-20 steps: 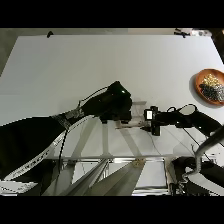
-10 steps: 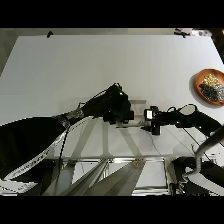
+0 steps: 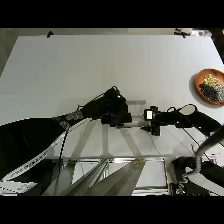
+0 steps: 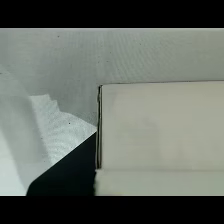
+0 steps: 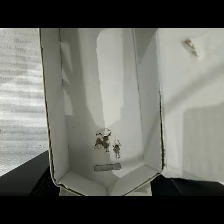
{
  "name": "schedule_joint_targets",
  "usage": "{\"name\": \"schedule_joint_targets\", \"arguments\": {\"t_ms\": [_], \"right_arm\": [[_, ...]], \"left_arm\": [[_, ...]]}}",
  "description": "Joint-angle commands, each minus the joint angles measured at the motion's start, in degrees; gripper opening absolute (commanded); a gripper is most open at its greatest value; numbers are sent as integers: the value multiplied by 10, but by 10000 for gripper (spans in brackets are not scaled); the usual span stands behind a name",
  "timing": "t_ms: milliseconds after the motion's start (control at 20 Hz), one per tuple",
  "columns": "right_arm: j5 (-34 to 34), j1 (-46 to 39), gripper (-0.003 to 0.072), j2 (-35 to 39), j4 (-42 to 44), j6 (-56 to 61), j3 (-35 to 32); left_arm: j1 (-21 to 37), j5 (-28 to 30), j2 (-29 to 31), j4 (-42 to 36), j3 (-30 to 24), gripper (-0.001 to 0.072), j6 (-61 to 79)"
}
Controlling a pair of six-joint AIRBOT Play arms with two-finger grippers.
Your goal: Fold the box and place the chain.
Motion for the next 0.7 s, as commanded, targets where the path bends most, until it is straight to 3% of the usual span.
{"name": "schedule_joint_targets", "arguments": {"t_ms": [0, 50, 200, 350, 400, 450, 650], "right_arm": [[0, 0, 410, 0, 0, 0, 0], [0, 0, 410, 0, 0, 0, 0], [0, 0, 410, 0, 0, 0, 0], [0, 0, 410, 0, 0, 0, 0], [0, 0, 410, 0, 0, 0, 0], [0, 0, 410, 0, 0, 0, 0], [0, 0, 410, 0, 0, 0, 0]], "left_arm": [[0, 2, -1, 3, -3, 14, 0], [0, 0, -1, 3, -3, 17, 0], [-1, -9, 0, 3, -3, 153, 0], [0, -4, 1, -2, -2, 150, 1], [0, -1, 3, -2, -3, 107, 2], [1, 2, 7, -2, -3, 11, 5], [8, 4, 17, -2, -3, 10, 7]]}}
